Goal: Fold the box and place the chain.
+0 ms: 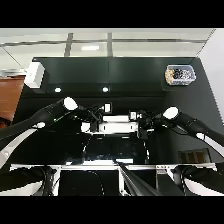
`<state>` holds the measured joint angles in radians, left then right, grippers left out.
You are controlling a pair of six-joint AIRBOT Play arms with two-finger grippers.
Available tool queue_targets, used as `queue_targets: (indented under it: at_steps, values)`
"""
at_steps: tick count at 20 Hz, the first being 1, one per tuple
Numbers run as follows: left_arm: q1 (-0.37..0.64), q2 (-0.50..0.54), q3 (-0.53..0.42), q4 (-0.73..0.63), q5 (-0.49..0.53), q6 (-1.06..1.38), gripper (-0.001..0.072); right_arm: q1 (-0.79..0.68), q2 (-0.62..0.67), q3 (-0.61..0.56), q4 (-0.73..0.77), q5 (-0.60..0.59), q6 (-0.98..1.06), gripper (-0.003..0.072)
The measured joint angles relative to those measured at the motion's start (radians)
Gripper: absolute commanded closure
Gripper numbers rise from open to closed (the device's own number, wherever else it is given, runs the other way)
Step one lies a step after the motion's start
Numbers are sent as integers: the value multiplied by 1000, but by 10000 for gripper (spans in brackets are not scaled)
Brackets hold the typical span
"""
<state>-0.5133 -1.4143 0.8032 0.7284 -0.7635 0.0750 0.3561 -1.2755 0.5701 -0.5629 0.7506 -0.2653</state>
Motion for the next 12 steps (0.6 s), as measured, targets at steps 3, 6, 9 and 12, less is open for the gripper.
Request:
queue_targets:
  at_steps: [3, 6, 9, 12]
  values:
    - [0, 0, 0, 0, 1, 0, 685, 0, -5, 0, 6, -6, 12, 2]
    - [0, 0, 0, 0, 2, 0, 685, 0, -8, 0, 9, -14, 23, 2]
    - [0, 0, 0, 0, 1, 0, 685, 0, -8, 0, 8, -17, 30, 2]
    - [0, 0, 0, 0, 1, 0, 685, 0, -8, 0, 7, -19, 34, 2]
